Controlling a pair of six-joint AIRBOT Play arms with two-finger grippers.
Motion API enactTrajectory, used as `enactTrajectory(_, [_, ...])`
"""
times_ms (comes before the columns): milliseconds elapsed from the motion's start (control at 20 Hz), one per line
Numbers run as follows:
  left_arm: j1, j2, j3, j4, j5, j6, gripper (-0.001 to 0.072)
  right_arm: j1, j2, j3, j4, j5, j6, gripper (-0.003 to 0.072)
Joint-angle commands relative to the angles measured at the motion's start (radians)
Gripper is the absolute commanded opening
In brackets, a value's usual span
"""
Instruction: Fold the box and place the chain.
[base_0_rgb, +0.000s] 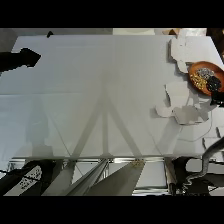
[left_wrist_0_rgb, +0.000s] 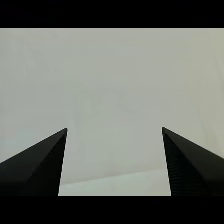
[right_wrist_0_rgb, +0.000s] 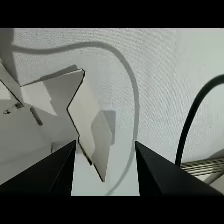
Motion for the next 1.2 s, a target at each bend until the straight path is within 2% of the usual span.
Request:
enactTrajectory(0, [0.0, 0.001, 0.001, 0.0, 0.0, 0.0, 0.0641, 0.0, -0.051, 0.026, 0.001, -0.023, -0.027, 0.0405])
enactTrajectory(150, [0.0, 0.001, 0.001, 0.0, 0.0, 0.0, 0.0641, 0.0, -0.082, 0.04, 0.0, -0.025, -0.029, 0.0381])
enactTrajectory(250, [0.0, 0.001, 0.001, 0.0, 0.0, 0.0, 0.0641, 0.0, -0.089, 0.04, 0.003, -0.041, -0.063, 0.0253])
enactTrajectory(400, [0.0, 0.001, 0.001, 0.0, 0.0, 0.0, 0.0641, 0.0, -0.09, 0.04, 0.008, -0.043, -0.088, 0.0196])
enactTrajectory(500, [0.0, 0.001, 0.001, 0.0, 0.0, 0.0, 0.0641, 0.0, -0.089, 0.04, 0.008, -0.028, -0.089, 0.0045])
enactTrajectory(550, [0.0, 0.001, 0.001, 0.0, 0.0, 0.0, 0.0641, 0.0, -0.089, 0.04, 0.01, -0.014, -0.101, 0.0014])
enactTrajectory(800, [0.0, 0.001, 0.001, 0.0, 0.0, 0.0, 0.0641, 0.02, -0.038, 0.04, 0.144, 0.021, -0.267, 0.0013])
enactTrajectory(1150, [0.0, 0.001, 0.001, 0.0, 0.0, 0.0, 0.0641, 0.146, 0.086, 0.04, 0.313, 0.061, -0.278, 0.0013])
